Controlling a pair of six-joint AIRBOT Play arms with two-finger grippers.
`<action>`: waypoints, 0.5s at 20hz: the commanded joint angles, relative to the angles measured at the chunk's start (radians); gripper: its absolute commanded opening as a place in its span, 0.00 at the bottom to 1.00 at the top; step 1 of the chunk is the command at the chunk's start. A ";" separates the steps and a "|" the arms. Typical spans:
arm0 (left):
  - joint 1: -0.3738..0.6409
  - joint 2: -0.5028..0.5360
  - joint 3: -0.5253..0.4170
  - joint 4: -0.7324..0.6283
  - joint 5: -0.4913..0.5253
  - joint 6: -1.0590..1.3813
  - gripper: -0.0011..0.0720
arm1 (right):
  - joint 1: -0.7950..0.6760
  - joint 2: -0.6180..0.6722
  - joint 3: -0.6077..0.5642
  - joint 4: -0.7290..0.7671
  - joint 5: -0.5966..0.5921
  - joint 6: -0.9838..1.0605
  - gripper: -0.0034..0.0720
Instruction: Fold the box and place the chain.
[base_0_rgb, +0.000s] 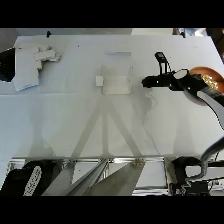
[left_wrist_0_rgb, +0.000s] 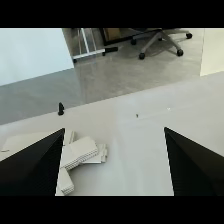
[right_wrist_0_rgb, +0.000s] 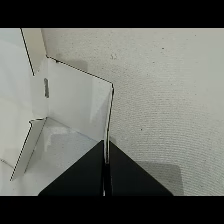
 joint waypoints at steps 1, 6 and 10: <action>0.000 0.001 0.000 0.000 0.000 0.000 0.97 | 0.001 -0.001 -0.001 0.000 0.003 0.000 0.06; 0.000 0.000 0.000 -0.005 -0.047 0.000 0.97 | 0.001 -0.001 -0.001 0.000 0.003 0.000 0.06; -0.006 -0.003 0.000 -0.021 -0.053 0.002 0.69 | 0.001 -0.001 -0.001 0.000 0.003 0.000 0.06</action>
